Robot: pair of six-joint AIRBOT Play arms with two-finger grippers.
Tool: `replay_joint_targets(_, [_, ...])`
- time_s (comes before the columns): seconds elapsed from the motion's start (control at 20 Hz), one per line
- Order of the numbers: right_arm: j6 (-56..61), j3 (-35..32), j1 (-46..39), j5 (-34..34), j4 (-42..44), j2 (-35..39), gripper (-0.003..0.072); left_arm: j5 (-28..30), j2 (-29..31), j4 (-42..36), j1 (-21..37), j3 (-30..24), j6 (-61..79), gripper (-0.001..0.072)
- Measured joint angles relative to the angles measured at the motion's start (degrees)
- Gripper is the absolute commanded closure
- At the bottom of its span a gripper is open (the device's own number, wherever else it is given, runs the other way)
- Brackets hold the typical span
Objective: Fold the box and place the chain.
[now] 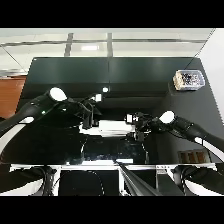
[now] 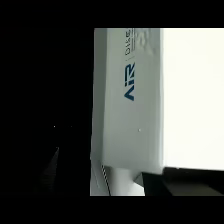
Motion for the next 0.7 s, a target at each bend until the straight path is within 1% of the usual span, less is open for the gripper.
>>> replay_joint_targets(0.05, [0.0, 0.0, 0.0, 0.0, 0.0, 0.0, 0.0239, -0.6, 1.8, 2.1, 0.7, 0.1, -3.4, 0.0312])
replay_joint_targets(0.1, [0.0, 0.0, 0.0, 0.1, 0.0, 0.0, 0.0401, -1.3, 3.3, 4.5, 1.1, 0.1, -7.1, 0.0513])
replay_joint_targets(0.15, [0.0, 0.0, 0.0, 0.1, 0.0, 0.0, 0.0497, -2.4, 4.9, 7.1, 1.6, 0.1, -11.5, 0.0681])
replay_joint_targets(0.25, [0.0, 0.0, 0.0, 0.1, 0.0, 0.0, 0.0497, -6.2, 7.0, 10.1, 1.9, 0.0, -18.8, 0.0685])
replay_joint_targets(0.3, [0.0, 0.0, 0.0, 0.1, 0.0, 0.0, 0.0497, -8.7, 7.6, 10.3, 1.9, -0.5, -22.2, 0.0686])
replay_joint_targets(0.4, [0.0, 0.0, 0.0, 0.2, 0.0, 0.0, 0.0497, -12.0, 8.4, 7.3, 0.8, -3.2, -26.8, 0.0686])
replay_joint_targets(0.45, [0.0, 0.0, 0.0, 0.2, 0.0, 0.0, 0.0497, -12.2, 8.7, 4.3, -0.3, -5.2, -28.1, 0.0686])
replay_joint_targets(0.5, [0.0, 0.0, 0.0, 0.2, 0.0, 0.0, 0.0497, -11.4, 8.8, 1.8, -1.4, -7.1, -28.7, 0.0685])
replay_joint_targets(0.55, [0.0, 0.0, 0.0, 0.2, 0.0, 0.0, 0.0497, -9.4, 9.0, -1.8, -2.6, -9.0, -29.2, 0.0685])
replay_joint_targets(0.6, [0.0, 0.0, 0.0, 0.2, 0.0, 0.0, 0.0497, -6.3, 9.0, -5.6, -3.6, -10.6, -28.9, 0.0685])
replay_joint_targets(0.7, [0.0, 0.0, 0.0, 0.2, 0.0, 0.0, 0.0497, 0.5, 9.2, -15.7, -4.8, -12.9, -25.0, 0.0685])
